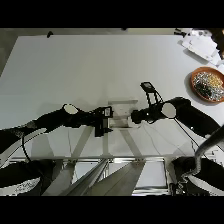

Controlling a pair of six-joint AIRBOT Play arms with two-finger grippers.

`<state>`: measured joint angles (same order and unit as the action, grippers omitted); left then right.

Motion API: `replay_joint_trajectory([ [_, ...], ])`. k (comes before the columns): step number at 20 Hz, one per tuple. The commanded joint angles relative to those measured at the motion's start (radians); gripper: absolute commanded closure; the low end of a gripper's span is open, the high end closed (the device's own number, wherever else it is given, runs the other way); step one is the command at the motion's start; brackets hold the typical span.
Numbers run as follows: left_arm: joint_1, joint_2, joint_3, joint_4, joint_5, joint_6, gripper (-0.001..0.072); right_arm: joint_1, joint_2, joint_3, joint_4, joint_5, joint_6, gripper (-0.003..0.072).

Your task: Fold the box and place the chain.

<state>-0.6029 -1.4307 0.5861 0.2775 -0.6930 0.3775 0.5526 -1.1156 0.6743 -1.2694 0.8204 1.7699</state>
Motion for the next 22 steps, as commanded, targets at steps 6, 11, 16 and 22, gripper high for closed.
replay_joint_trajectory([
  [6,0.001,0.0,0.0,0.0,0.0,0.0,0.0698,0.08,-0.108,0.102,-0.079,0.067,0.146,0.0229],
  [11,0.001,0.0,0.0,0.0,0.0,0.0,0.0698,0.127,-0.161,0.179,-0.115,0.147,0.221,0.0229],
  [16,0.001,0.0,0.0,0.0,0.0,0.0,0.0698,0.168,-0.172,0.179,-0.195,0.203,0.294,0.0228],
  [22,0.001,0.0,0.0,0.0,0.0,0.0,0.0698,0.17,-0.174,0.179,-0.205,0.211,0.319,0.0417],
])
